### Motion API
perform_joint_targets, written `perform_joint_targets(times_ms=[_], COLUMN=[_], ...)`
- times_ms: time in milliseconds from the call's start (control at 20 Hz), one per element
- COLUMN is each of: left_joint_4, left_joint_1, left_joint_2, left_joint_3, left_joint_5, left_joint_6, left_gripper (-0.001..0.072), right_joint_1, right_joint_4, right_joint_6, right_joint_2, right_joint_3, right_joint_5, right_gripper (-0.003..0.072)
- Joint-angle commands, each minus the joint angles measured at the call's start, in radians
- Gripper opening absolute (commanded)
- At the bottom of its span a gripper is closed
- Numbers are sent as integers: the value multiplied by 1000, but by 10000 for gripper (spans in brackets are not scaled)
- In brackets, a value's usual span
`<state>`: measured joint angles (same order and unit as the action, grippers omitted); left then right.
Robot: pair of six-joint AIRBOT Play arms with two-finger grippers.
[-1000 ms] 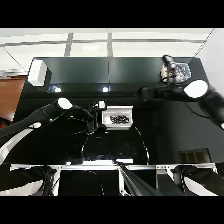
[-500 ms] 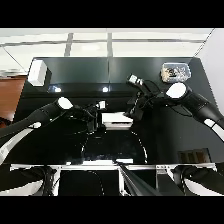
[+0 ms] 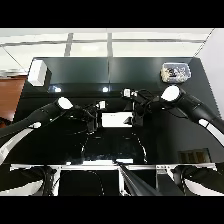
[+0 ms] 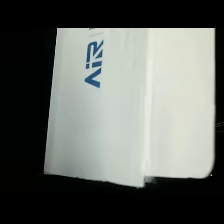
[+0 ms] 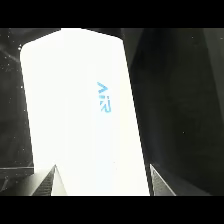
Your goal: Fold the box and place the chain.
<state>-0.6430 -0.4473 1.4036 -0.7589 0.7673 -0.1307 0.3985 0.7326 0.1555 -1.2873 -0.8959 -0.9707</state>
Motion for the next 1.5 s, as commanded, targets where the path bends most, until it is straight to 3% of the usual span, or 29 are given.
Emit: perform_joint_targets(times_ms=[0,100,150,200,250,800,900,1050,1450], left_joint_4=[0,0,0,0,0,0,0,0,0], left_joint_1=[-1,-1,-1,-1,-1,-1,-1,-1,-1], left_joint_2=[1,1,1,1,1,1,1,1,1], left_joint_3=[-1,-1,-1,-1,-1,-1,-1,-1,-1], left_joint_5=[0,0,0,0,0,0,0,0,0], left_joint_6=[0,0,0,0,0,0,0,0,0], left_gripper=[491,492,492,492,492,492,491,491,491], right_joint_1=[5,8,9,9,9,9,9,9,5], right_joint_4=[-3,-3,-3,-3,-3,6,5,7,45], right_joint_6=[-32,-32,-31,-29,-29,24,31,32,212], right_joint_2=[-14,-14,-14,-14,-14,-20,-27,-27,23], right_joint_3=[1,1,1,1,1,5,5,5,-31], right_joint_5=[4,-7,-14,-23,-31,-40,-39,-40,-84], right_gripper=[494,471,401,246,225,226,266,266,265])
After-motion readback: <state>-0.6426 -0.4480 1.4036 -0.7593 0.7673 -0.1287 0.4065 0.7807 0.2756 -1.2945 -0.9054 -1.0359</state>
